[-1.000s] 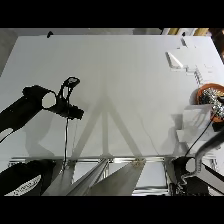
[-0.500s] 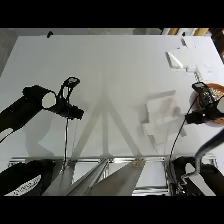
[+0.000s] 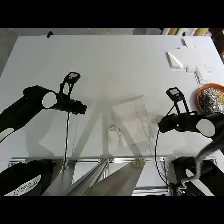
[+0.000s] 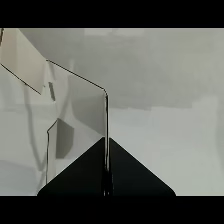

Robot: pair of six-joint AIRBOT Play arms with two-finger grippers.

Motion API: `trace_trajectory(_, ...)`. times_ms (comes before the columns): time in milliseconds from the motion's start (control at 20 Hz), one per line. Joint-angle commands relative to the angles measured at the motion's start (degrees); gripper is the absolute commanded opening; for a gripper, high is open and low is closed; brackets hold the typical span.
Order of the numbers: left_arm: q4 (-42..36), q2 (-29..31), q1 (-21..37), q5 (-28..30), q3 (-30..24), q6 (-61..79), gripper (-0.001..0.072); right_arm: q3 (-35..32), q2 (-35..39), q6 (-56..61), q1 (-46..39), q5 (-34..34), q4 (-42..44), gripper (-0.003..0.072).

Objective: Fold the box and place the chain.

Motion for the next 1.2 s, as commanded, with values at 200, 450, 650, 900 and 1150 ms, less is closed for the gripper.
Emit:
trace_trajectory(200,-49.3,-9.0,0.0,0.9,0.0,53.8,0.0508,-0.3,0.4,3.0,3.2,-1.8,0.2,0.0016)
trace_trajectory(450,-68.2,-15.6,0.0,-5.5,0.0,71.8,0.0517,-0.3,0.4,3.0,3.2,-1.1,0.2,0.0017)
trace_trajectory(650,-68.9,-19.1,-0.2,-4.3,0.0,72.6,0.0517,-0.3,0.4,3.0,3.2,-1.1,0.2,0.0017)
trace_trajectory(900,-69.2,-22.4,-2.4,-4.9,0.0,74.2,0.0515,-0.3,0.4,3.0,3.2,-1.2,0.2,0.0017)
trace_trajectory(1150,-70.5,-22.7,-5.0,-2.5,0.0,78.2,0.0209,-0.3,0.4,3.0,3.2,-1.1,0.9,0.0017)
